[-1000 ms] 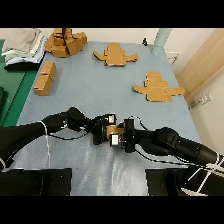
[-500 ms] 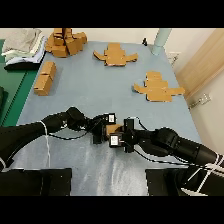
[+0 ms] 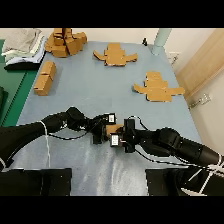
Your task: Fold the box.
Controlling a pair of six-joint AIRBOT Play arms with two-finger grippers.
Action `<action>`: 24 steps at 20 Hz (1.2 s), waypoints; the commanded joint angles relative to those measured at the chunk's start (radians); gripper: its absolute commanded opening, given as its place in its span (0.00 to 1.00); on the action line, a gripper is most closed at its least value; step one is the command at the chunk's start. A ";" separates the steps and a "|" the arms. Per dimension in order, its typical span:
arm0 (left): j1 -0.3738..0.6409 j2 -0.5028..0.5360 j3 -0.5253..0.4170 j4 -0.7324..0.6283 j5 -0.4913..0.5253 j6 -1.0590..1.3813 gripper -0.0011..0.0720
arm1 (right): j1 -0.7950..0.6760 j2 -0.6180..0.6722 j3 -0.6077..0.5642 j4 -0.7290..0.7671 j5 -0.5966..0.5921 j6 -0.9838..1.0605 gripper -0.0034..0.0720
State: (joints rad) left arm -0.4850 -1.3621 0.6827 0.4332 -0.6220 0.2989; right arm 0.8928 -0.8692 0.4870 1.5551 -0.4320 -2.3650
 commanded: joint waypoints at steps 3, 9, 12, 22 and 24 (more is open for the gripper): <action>-0.001 0.001 0.000 0.001 0.002 0.000 0.74 | 0.000 0.029 0.001 0.020 -0.010 0.001 0.35; -0.001 0.001 0.000 0.001 0.002 0.000 0.74 | 0.000 0.030 0.002 0.023 -0.010 0.001 0.35; -0.001 0.001 0.000 0.001 0.002 0.000 0.74 | 0.000 0.050 0.002 0.023 -0.011 0.001 0.35; -0.001 0.001 0.000 0.001 0.002 0.000 0.74 | -0.001 0.060 0.002 0.019 -0.011 0.001 0.52; -0.001 0.001 0.000 0.001 0.002 0.000 0.74 | -0.002 0.056 0.002 0.019 -0.011 0.001 0.69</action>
